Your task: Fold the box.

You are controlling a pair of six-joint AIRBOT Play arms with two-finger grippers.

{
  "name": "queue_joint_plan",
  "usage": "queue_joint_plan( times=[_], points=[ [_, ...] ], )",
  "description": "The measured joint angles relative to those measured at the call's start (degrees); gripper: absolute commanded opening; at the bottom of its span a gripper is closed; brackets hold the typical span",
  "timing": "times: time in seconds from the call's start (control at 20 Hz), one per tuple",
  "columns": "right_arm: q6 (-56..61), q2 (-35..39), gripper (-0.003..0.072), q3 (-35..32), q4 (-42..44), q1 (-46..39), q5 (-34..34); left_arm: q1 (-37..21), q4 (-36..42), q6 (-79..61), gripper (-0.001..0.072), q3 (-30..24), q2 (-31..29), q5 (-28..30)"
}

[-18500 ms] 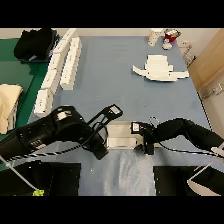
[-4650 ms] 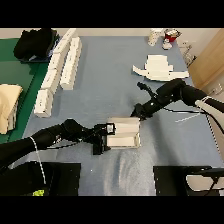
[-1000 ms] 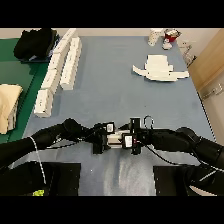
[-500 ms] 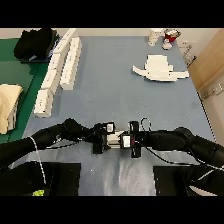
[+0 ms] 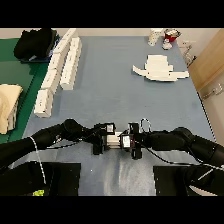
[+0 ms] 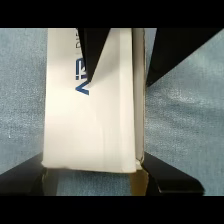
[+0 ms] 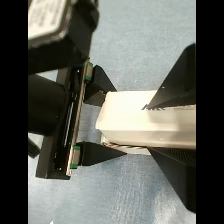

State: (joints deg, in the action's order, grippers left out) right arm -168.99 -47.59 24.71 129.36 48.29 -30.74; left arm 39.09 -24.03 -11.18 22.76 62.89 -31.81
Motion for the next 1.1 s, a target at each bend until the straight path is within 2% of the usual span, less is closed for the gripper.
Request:
queue_joint_plan(
  times=[0.25, 0.35, 0.45, 0.5, 0.55, 0.7, 0.85, 1.1],
  points=[
    [0.85, 1.46, 0.0372, 0.04, 0.48, 0.0, -0.02, 0.0, 0.02, 0.02, 0.0402, 0.0, 0.0, 0.09],
    [5.66, 2.95, 0.0361, 0.0, 1.16, -0.22, 0.09, 0.0, 0.02, 0.02, 0.0402, -0.02, 0.0, 0.11],
    [12.39, 4.24, 0.0148, -0.5, 3.1, -0.94, 0.5, 0.0, 0.02, 0.02, 0.0402, 0.0, 0.0, 0.13],
    [14.84, 4.79, 0.0145, -1.11, 4.81, -1.18, 1.51, 0.0, 0.02, 0.02, 0.0402, -0.02, 0.0, 0.15],
    [16.87, 5.31, 0.0062, -2.03, 6.8, -1.38, 3.32, 0.0, 0.02, 0.02, 0.0402, 0.0, 0.0, 0.15],
    [21.59, 6.1, 0.0012, -5.03, 10.82, -0.79, 9.57, 0.0, 0.02, 0.04, 0.0402, -0.02, 0.0, 0.15],
    [25.05, 6.38, 0.0013, -7.69, 12.57, 0.63, 13.66, 0.0, 0.02, 0.04, 0.0402, -0.02, 0.0, 0.17],
    [28.48, 6.49, 0.0013, -10.88, 13.73, 3.1, 16.39, 0.0, 0.02, 0.02, 0.0402, 0.0, 0.0, 0.17]
  ],
)
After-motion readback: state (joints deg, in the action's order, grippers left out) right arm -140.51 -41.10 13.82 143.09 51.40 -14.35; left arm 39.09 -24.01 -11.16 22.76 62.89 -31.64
